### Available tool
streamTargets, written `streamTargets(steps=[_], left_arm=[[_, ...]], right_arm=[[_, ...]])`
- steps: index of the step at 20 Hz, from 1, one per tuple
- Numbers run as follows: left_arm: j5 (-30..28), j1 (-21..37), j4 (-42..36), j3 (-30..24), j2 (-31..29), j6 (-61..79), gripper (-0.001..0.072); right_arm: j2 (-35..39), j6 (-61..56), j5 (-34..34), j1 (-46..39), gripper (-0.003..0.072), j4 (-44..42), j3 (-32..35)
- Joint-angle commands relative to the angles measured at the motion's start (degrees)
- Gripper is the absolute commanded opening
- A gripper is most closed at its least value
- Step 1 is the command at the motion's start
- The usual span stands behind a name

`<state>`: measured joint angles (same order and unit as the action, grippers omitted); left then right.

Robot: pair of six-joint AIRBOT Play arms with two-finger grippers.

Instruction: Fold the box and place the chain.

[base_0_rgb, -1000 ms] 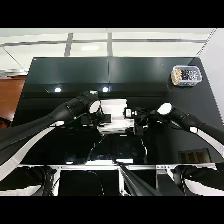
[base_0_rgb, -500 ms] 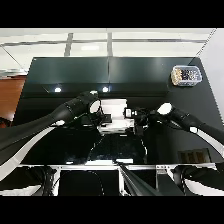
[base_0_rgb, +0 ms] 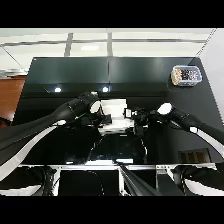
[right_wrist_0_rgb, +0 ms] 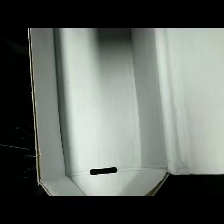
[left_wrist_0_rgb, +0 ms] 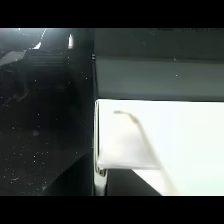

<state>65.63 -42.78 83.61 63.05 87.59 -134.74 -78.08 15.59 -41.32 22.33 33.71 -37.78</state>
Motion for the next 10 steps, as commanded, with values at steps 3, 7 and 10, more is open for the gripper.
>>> streamTargets(steps=[3,7,10], left_arm=[[-1.0,0.1,-0.1,0.0,0.1,2.4,0.0024],[-0.8,0.1,0.5,0.6,0.1,6.6,0.0025],[0.7,0.3,2.5,1.4,0.2,7.1,0.0025]], right_arm=[[0.7,-3.6,0.4,0.0,0.0720,1.0,0.0],[5.9,-7.8,-1.6,-0.2,0.0720,9.0,0.0],[7.1,-7.6,-2.6,-0.1,0.0720,9.4,0.0]])
